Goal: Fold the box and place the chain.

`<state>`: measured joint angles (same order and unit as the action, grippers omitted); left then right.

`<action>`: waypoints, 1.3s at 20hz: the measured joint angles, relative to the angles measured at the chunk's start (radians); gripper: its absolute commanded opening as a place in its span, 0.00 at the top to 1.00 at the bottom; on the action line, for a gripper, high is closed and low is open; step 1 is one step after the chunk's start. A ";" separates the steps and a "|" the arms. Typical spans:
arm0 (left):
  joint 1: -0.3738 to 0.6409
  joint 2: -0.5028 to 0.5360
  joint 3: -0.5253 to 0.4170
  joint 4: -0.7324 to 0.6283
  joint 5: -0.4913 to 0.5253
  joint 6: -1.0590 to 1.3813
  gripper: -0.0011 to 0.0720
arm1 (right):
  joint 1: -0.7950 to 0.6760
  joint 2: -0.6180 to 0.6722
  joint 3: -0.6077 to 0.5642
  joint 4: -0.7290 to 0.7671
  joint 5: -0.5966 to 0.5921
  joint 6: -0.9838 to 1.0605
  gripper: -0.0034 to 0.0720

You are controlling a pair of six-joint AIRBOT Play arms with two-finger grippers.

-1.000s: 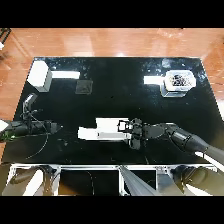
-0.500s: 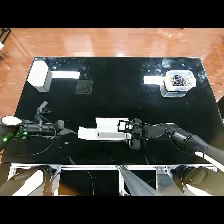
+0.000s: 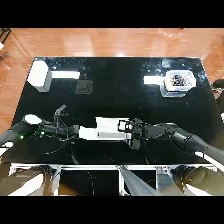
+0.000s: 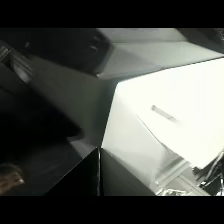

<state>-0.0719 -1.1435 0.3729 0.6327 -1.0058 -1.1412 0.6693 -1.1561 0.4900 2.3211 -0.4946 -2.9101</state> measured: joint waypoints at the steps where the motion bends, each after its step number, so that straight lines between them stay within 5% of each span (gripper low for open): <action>1: -0.016 -0.002 0.003 -0.016 0.011 -0.005 0.32 | 0.000 0.000 0.000 0.000 0.000 0.000 0.87; 2: -0.027 -0.003 0.007 -0.036 0.015 -0.011 0.16 | 0.000 0.000 0.000 0.000 0.000 0.000 0.87; 3: -0.036 -0.003 0.012 -0.052 0.013 -0.012 0.15 | 0.000 0.000 0.000 0.000 0.000 0.000 0.87; 14: -0.069 -0.007 0.116 -0.082 -0.065 -0.009 0.15 | 0.000 0.000 0.000 0.000 0.000 0.000 0.87; 26: -0.175 -0.007 0.129 -0.135 -0.113 -0.009 0.15 | 0.000 0.000 0.000 0.001 0.000 0.000 0.87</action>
<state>-0.2466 -1.1507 0.5018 0.4973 -1.1183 -1.1503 0.6693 -1.1561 0.4900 2.3219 -0.4942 -2.9097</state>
